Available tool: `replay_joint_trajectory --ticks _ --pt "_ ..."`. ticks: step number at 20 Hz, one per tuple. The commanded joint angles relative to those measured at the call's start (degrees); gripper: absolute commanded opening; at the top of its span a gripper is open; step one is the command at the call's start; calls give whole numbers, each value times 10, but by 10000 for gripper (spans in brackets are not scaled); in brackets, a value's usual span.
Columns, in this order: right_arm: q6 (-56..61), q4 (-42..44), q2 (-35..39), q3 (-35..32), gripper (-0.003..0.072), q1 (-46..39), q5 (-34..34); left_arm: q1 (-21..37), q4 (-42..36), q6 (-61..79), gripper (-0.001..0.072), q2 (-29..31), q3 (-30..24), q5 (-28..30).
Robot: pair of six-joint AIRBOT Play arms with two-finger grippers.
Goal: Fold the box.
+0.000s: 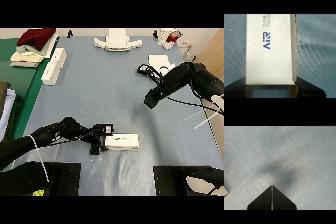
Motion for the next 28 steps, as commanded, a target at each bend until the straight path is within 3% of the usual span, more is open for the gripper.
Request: replay_joint_trajectory --ticks 1,4,7,11,14,17,20,28 --pt "0 -1 0 1 8 0 0 0 -1 -25 446 4 1 -12" --pt "0 -1 0 1 7 0 0 14 19 -98 446 46 8 -74" --pt "0 -1 0 1 8 0 0 72 135 -279 446 138 8 -86" --pt "0 -1 0 1 8 0 0 242 360 -557 446 286 8 -85" --pt "0 -1 0 1 8 0 0 403 407 -597 446 325 8 -79" --pt "0 -2 0 1 8 0 0 522 404 -595 446 285 8 -23" --pt "0 -1 0 1 7 0 0 584 403 -595 446 211 20 21" --pt "0 -1 0 1 8 0 0 598 395 -595 446 -40 195 56"
